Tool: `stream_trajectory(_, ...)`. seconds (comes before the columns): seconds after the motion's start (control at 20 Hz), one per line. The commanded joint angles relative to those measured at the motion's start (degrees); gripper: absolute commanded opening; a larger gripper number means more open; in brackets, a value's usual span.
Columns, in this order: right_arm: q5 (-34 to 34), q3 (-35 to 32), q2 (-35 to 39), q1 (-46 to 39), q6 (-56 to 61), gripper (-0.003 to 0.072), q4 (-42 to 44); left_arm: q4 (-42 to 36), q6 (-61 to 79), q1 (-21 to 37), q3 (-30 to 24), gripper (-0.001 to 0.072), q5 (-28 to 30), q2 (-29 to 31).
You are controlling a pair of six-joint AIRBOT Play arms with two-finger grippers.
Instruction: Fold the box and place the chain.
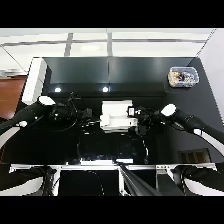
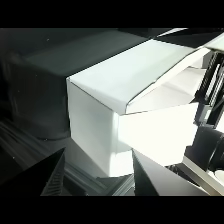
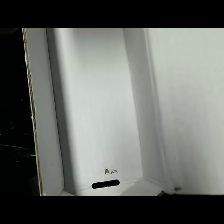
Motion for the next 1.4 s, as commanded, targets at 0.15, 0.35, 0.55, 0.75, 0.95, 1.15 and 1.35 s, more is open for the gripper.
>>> stream_trajectory(0.15,0.02,-0.02,0.0,0.02,0.02,0.0177,0.02,0.7,-1.31,-0.55,3.58,0.048,0.13,0.0)
stream_trajectory(0.35,0.02,-0.02,0.0,0.02,0.02,0.0177,0.0,9.51,-9.57,-4.96,6.88,0.048,0.94,-0.04)
stream_trajectory(0.55,0.02,-0.02,0.0,0.02,0.02,0.0177,0.0,12.44,-12.87,-9.84,9.16,0.0481,2.14,-0.04)
stream_trajectory(0.75,0.02,-0.02,0.0,0.02,0.02,0.0177,0.0,18.95,-19.78,-13.31,12.0,0.0484,4.09,-0.31)
stream_trajectory(0.95,0.0,-0.02,0.0,0.02,0.02,0.0177,0.02,21.49,-24.46,-15.13,14.03,0.0483,4.07,-1.75)
stream_trajectory(1.15,0.0,-0.02,0.0,0.02,0.02,0.0177,0.02,27.23,-30.67,-17.03,15.08,0.0482,4.07,-2.4)
stream_trajectory(1.35,0.0,-0.02,0.0,0.02,0.02,0.0176,0.02,31.65,-36.04,-19.02,15.28,0.0481,4.63,-2.78)
